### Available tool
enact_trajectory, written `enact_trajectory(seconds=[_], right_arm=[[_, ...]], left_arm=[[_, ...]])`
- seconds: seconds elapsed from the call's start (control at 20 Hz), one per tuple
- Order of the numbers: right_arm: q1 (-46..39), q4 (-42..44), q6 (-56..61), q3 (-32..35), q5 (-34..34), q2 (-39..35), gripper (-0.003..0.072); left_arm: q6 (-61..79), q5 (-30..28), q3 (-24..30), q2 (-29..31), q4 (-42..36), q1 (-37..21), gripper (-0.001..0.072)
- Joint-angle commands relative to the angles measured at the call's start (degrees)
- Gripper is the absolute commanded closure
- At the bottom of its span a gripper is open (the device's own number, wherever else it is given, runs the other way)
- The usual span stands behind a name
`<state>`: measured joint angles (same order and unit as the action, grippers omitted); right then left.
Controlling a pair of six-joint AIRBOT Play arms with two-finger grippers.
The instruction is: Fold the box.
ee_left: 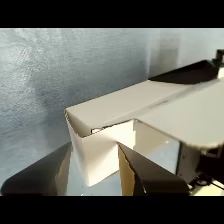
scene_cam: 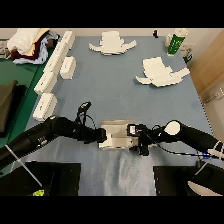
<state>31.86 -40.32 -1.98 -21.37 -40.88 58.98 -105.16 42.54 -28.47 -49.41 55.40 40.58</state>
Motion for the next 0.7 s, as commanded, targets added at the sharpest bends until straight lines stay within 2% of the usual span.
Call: enact_trajectory(seconds=[0.0,0.25,0.4,0.55,0.6,0.65], right_arm=[[0.0,0.0,0.0,0.0,0.0,0.0,0.0178],[0.0,0.0,0.0,0.0,0.0,0.0,0.0178],[0.0,0.0,0.0,0.0,0.0,0.0,0.0178],[0.0,0.0,0.0,0.0,0.0,0.0,0.0177],[0.0,0.0,0.0,0.0,0.0,0.0,0.0178],[0.0,0.0,0.0,0.0,0.0,0.0,0.0177]], left_arm=[[-20.2,2.7,-6.2,-5.3,15.6,7.5,0.0294],[-34.8,11.1,-14.2,-16.7,25.7,16.4,0.0293],[-35.5,13.4,-19.0,-22.7,27.6,18.2,0.0294],[-37.4,15.6,-21.4,-25.8,30.0,18.4,0.0294],[-37.4,16.7,-21.9,-26.3,31.0,18.4,0.0308],[-37.4,17.4,-22.3,-26.4,31.9,18.4,0.0391]])
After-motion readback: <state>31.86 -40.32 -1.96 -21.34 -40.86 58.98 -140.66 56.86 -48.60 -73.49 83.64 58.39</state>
